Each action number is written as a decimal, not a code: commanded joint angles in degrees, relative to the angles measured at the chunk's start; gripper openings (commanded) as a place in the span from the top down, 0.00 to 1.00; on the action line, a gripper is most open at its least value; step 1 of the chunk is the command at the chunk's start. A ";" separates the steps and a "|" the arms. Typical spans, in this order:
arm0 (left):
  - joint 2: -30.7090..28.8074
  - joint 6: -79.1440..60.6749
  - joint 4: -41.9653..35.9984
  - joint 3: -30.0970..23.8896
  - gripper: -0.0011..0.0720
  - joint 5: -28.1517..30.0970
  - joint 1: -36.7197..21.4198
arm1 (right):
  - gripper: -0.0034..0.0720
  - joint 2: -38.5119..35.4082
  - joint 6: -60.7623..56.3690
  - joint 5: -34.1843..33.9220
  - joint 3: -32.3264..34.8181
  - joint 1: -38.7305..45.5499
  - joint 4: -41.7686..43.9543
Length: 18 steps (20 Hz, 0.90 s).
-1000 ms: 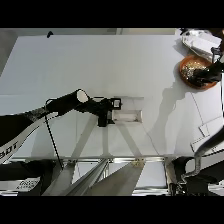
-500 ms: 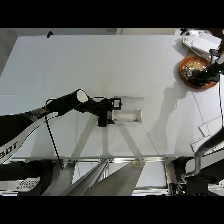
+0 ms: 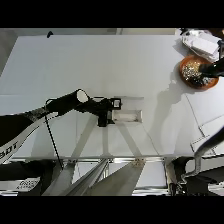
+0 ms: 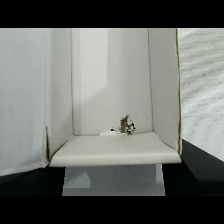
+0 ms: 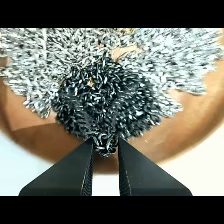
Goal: Fold the box and place the chain.
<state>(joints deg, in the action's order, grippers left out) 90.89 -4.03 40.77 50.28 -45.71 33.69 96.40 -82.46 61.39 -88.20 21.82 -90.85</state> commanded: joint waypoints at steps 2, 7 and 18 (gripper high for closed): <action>0.00 0.00 0.02 -0.02 0.80 0.02 -0.02 | 0.94 -6.82 5.25 6.95 -0.07 0.02 3.02; 0.00 0.00 0.02 -0.02 0.80 0.00 -0.02 | 0.94 -12.13 9.60 21.42 -0.04 0.02 14.29; 0.00 0.00 0.02 -0.02 0.80 0.02 -0.02 | 0.94 -22.51 10.56 39.28 0.22 -7.91 22.38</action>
